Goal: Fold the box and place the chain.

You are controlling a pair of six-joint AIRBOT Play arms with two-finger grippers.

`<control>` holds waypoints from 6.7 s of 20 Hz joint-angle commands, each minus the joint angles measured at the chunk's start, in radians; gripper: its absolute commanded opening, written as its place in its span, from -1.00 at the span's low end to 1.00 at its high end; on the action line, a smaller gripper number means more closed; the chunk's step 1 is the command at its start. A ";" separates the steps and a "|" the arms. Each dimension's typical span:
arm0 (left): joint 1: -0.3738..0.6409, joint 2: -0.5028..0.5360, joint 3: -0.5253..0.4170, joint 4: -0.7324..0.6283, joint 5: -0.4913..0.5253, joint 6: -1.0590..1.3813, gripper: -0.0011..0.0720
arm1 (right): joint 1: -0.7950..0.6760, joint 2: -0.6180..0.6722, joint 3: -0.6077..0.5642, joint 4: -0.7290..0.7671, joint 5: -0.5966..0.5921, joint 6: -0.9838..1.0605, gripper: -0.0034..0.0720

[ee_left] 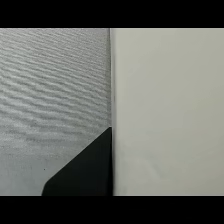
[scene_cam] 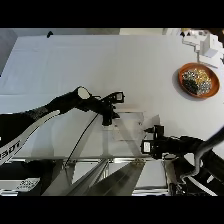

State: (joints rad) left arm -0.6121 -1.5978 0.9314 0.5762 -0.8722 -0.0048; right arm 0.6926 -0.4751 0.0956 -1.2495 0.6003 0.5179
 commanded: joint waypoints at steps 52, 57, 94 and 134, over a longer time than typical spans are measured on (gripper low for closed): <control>-0.001 -0.001 -0.001 0.000 0.000 0.000 -0.95 | -0.554 -0.606 0.311 0.685 0.177 -0.925 0.98; 0.000 -0.001 -0.001 0.000 0.000 0.000 -0.95 | -0.557 -0.625 0.311 0.678 0.243 -0.946 0.98; -0.001 -0.001 -0.001 0.000 0.000 0.000 -0.95 | -0.503 -0.715 0.311 0.671 0.263 -0.972 0.93; -0.001 -0.001 -0.001 0.000 0.000 0.000 -0.95 | -0.503 -0.715 0.308 0.621 0.248 -0.968 -0.01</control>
State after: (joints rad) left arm -0.6128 -1.5982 0.9306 0.5766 -0.8719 -0.0048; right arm 0.1890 -1.1900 0.4042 -0.6281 0.8471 -0.4503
